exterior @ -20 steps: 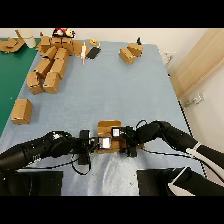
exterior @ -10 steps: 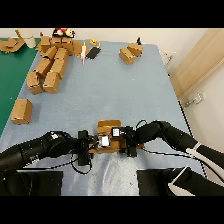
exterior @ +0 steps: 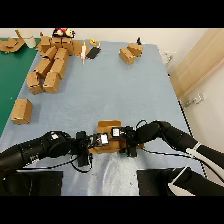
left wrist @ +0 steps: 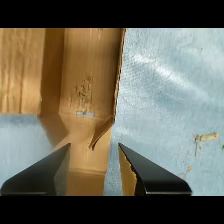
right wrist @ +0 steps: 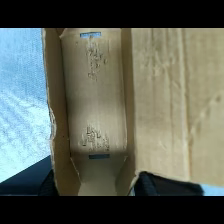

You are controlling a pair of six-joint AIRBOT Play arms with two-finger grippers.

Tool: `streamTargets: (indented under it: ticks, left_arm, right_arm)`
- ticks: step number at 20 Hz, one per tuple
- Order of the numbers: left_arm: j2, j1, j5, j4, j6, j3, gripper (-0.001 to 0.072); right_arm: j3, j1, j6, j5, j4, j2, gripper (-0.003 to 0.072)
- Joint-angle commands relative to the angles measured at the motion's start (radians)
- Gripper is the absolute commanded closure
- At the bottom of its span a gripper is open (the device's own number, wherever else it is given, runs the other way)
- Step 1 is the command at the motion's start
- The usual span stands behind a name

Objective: Fold the box.

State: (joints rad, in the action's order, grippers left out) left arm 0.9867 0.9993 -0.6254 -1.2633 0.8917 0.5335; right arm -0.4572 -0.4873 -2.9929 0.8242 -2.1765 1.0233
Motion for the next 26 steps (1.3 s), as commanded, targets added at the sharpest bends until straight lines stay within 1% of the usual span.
streamTargets:
  ticks: [1,3,4,8,11,13,14,17,18,22,26]
  left_arm:
    - [-0.001,-0.025,-0.018,-0.106,0.102,-0.002,0.0258]
    - [-0.001,-0.053,0.057,-0.098,0.103,0.005,0.0258]
    - [0.001,-0.053,0.072,-0.098,0.101,0.014,0.0259]
    - [0.025,-0.051,0.078,-0.076,0.054,0.023,0.0258]
    - [0.068,-0.051,0.108,0.003,-0.041,0.031,0.0259]
    - [0.074,-0.051,0.106,0.011,-0.047,0.045,0.0259]
    - [0.073,-0.051,0.088,0.008,-0.047,0.047,0.0259]
    - [0.073,-0.053,-0.013,-0.016,-0.047,0.047,0.0259]
    - [0.073,-0.053,-0.018,-0.015,-0.047,0.047,0.0259]
    - [0.074,-0.028,0.025,0.000,-0.058,0.047,0.0259]
    - [0.073,0.005,0.098,0.020,-0.076,0.047,0.0259]
  right_arm:
    - [0.000,-0.001,0.000,0.000,0.000,0.000,0.0152]
    - [0.000,-0.001,0.000,0.000,0.000,0.000,0.0152]
    - [0.000,-0.001,0.000,0.000,0.000,0.000,0.0152]
    - [0.000,-0.001,0.000,0.000,0.000,0.000,0.0152]
    - [0.000,-0.001,0.000,0.000,0.000,0.000,0.0152]
    - [0.000,-0.001,0.000,0.000,0.000,0.000,0.0152]
    - [0.000,-0.001,0.000,0.000,0.000,0.000,0.0152]
    - [0.000,-0.001,0.000,0.000,0.000,0.000,0.0152]
    - [0.000,-0.001,0.000,0.000,0.000,0.000,0.0152]
    - [0.000,-0.001,0.000,0.000,0.000,0.000,0.0152]
    - [0.000,-0.001,0.000,0.000,0.000,0.000,0.0152]
